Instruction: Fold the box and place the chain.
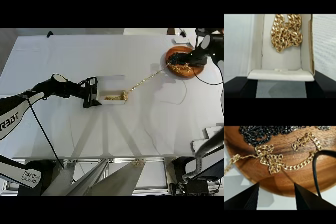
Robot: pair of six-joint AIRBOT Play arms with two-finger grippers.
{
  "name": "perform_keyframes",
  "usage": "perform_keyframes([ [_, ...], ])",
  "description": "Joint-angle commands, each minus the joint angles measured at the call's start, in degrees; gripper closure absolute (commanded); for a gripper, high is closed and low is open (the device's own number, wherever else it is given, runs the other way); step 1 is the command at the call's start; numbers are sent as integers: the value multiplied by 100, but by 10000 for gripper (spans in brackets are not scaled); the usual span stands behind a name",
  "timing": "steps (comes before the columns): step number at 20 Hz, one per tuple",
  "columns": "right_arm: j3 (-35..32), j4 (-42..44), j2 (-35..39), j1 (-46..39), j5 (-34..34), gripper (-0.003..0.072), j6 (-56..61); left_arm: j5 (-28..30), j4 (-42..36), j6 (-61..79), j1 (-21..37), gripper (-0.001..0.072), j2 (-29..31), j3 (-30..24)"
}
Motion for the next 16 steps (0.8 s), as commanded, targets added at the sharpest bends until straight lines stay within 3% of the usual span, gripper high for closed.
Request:
perform_keyframes([
  [1, 2, 179, -437, -92, -385, 206, -22, 0, 2, 2, 0, 314, 0, 2],
  [5, 2, 256, -667, -92, -774, 208, -9, 0, 2, 0, 0, 314, 0, 2],
  [10, 2, 354, -824, -90, -651, 244, -20, -2, 2, 0, 0, 314, 0, 2],
  [12, 2, 367, -850, -90, -564, 374, -24, 0, 2, 0, 0, 314, 0, 2],
  [13, 2, 367, -848, -92, -579, 559, -111, -2, 2, 0, 0, 314, 0, 2],
  [14, 2, 367, -844, -90, -590, 681, -295, 0, 2, 0, 0, 314, 0, 2],
  [16, 2, 361, -820, -59, -590, 676, -623, -2, 2, 0, 0, 314, 0, 2],
])
